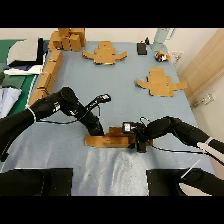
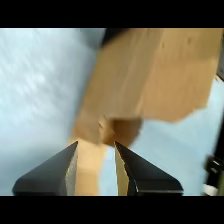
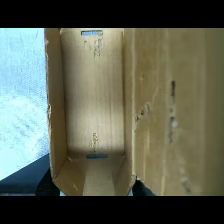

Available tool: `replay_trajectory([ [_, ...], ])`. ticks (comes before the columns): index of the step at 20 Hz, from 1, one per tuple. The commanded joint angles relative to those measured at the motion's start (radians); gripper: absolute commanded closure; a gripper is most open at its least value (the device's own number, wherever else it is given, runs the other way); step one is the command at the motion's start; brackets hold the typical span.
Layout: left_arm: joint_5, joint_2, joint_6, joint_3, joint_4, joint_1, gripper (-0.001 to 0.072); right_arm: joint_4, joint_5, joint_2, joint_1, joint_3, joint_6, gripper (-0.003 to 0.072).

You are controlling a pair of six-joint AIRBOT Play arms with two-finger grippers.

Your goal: Fold the box.

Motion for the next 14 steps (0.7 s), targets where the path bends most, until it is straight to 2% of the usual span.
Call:
replay_trajectory([
  [1, -0.089, 0.011, -0.149, 0.001, 0.034, 0.008, 0.0376, 0.000, 0.000, -0.001, 0.001, 0.000, 0.000, 0.0289],
  [14, -0.121, 0.011, -0.260, 0.001, 0.031, 0.008, 0.0375, -0.034, 0.017, -0.001, 0.032, 0.001, 0.000, 0.0289],
])
